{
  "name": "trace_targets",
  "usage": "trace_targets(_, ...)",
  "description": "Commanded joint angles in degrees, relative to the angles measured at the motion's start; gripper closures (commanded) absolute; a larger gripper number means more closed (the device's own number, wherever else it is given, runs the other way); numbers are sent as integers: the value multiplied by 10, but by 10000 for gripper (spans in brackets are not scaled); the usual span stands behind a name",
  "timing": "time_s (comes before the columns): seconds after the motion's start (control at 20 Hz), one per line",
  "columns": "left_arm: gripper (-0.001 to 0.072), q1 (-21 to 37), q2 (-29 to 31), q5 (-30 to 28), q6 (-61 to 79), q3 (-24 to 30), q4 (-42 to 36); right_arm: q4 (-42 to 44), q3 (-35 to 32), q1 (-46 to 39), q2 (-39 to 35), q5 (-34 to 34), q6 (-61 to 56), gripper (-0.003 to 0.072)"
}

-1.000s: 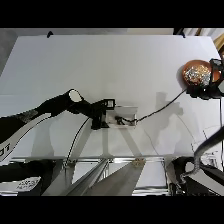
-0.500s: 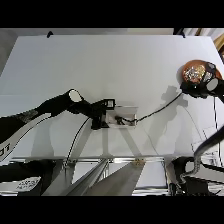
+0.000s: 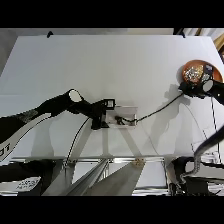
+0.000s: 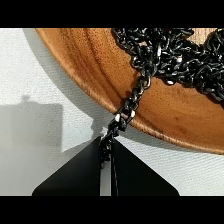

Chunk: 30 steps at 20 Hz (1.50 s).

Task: Fold the box and place the chain.

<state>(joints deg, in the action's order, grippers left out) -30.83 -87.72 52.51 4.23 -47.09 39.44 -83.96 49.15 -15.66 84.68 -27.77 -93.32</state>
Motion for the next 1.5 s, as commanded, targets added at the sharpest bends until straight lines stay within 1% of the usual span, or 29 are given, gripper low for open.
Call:
trace_targets(0.0,397,0,0,0,0,0,0,2,0,12,-22,-14,63,669)
trace_targets(0.1,397,0,0,0,0,0,0,2,0,22,-71,-19,81,669)
trace_targets(0.25,397,0,0,0,0,0,0,2,0,35,-158,-58,110,669)
trace_targets(0.4,397,0,0,0,0,0,0,2,0,50,-241,-150,183,668)
trace_targets(0.6,397,0,0,0,0,0,0,7,0,74,-343,-268,200,668)
trace_targets(0.7,397,0,0,0,0,0,0,21,0,89,-395,-306,200,668)
trace_targets(0.85,397,0,0,0,0,0,0,67,0,116,-462,-334,200,669)
trace_targets(1.05,397,0,0,0,0,0,0,139,0,171,-512,-369,200,669)
trace_targets(1.2,397,0,0,0,0,0,0,179,0,230,-520,-405,199,669)
trace_targets(1.3,397,0,0,0,0,0,0,195,0,279,-520,-403,197,668)
trace_targets(1.45,397,0,0,0,0,0,0,198,-1,357,-519,-376,182,668)
